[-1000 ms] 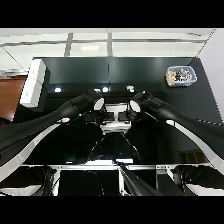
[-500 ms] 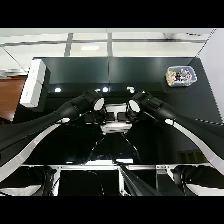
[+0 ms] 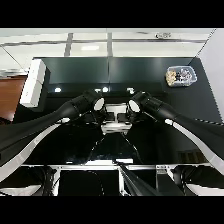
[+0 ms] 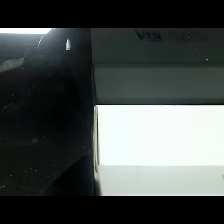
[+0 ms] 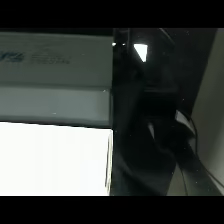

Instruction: Fold the box and place the chain.

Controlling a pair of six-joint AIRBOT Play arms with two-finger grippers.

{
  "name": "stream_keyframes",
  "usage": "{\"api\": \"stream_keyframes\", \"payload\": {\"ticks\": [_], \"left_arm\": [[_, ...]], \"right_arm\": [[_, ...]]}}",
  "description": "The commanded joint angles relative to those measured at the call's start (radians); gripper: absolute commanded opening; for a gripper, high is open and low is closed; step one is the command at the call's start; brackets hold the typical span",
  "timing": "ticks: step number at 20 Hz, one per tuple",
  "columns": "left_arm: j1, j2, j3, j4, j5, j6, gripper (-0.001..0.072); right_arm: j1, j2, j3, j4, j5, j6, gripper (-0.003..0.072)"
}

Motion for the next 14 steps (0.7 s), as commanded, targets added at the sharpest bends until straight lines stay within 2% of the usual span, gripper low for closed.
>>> {"api": "stream_keyframes", "payload": {"ticks": [1,4,7,10,14], "left_arm": [[0.001,0.0,0.0,0.0,-0.002,-0.002,0.0027],[0.0,0.0,0.0,0.0,-0.002,-0.002,0.0027],[0.001,0.0,0.0,0.0,-0.002,-0.002,0.0027],[0.0,0.0,0.0,0.0,-0.002,-0.002,0.0027],[0.0,0.0,0.0,0.0,-0.002,-0.002,0.0027]], "right_arm": [[-0.003,0.01,0.012,-0.035,0.048,-0.008,0.0291],[-0.004,0.08,0.053,-0.109,0.14,-0.088,0.0291],[-0.015,0.222,0.119,-0.232,0.224,-0.13,0.0291],[-0.089,0.381,0.142,-0.424,0.144,-0.129,0.0291],[-0.313,0.418,0.142,-0.47,0.04,-0.129,0.0291]]}}
